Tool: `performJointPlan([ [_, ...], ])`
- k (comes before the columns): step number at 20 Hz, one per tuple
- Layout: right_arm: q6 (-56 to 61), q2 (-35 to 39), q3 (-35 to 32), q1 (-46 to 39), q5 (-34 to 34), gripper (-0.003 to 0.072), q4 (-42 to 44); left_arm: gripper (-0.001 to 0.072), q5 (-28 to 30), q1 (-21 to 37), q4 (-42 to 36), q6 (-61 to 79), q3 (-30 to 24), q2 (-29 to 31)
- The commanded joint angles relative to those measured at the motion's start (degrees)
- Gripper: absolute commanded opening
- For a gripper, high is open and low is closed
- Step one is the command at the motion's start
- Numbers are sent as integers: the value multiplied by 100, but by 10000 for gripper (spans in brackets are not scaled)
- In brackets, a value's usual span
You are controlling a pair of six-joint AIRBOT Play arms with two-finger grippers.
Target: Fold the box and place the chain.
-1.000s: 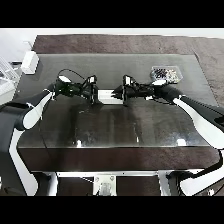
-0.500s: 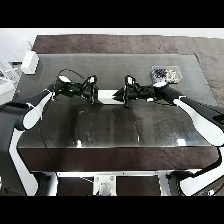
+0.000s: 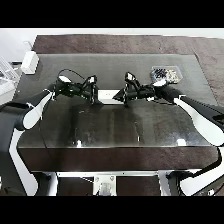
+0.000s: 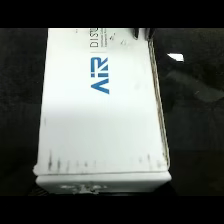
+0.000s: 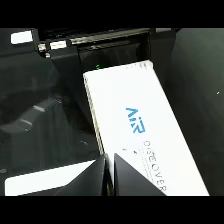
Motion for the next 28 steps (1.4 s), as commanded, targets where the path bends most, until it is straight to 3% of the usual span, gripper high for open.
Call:
performJointPlan([
  [1,575,-4,107,-2,-7,49,-332,408,7,7,0,-2,4,2],
  [6,684,50,490,-37,713,13,-238,408,4,7,0,-2,4,2],
  [9,1154,374,739,-98,761,12,164,408,4,7,0,-2,4,2],
  [14,1954,1261,756,-315,741,10,96,408,7,7,0,-2,4,2],
  [23,2734,2632,-439,-892,739,10,-72,407,-7,7,-22,-4,4,2],
  [24,2745,2695,-546,-890,739,10,-72,389,20,7,-114,-7,4,2],
  [25,2754,2758,-647,-890,737,11,-70,66,2,9,-195,-98,4,22],
  [26,2769,2817,-717,-890,737,10,-70,22,-39,20,-190,-229,24,63],
  [28,2927,2889,-750,-892,739,11,-74,19,46,66,-146,-874,44,223],
])
